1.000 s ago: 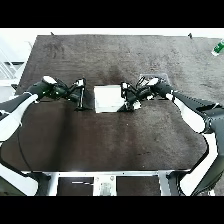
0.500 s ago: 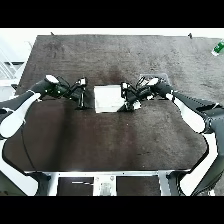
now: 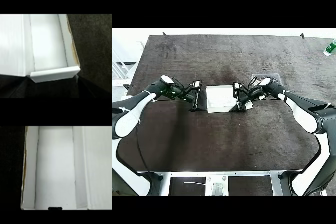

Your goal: Fold the box and place the chain.

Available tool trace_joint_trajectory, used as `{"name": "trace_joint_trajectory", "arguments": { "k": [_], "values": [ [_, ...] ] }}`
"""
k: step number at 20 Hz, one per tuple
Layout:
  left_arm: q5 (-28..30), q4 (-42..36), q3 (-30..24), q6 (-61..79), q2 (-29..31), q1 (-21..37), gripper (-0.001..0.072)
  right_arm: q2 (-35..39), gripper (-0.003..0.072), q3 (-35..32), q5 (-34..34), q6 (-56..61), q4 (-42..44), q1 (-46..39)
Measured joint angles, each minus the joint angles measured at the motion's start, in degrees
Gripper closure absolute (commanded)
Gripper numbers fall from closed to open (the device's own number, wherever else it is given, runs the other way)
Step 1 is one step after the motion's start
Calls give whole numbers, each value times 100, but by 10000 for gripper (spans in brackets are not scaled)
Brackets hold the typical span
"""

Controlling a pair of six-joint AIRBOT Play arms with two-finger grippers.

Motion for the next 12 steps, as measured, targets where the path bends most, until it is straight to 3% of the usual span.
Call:
{"name": "trace_joint_trajectory", "arguments": {
  "k": [12],
  "values": [
    [304, 98, -7, -28, -164, -192, -11, 0, 252, 0, 4, 2, -2, 0]
  ]
}}
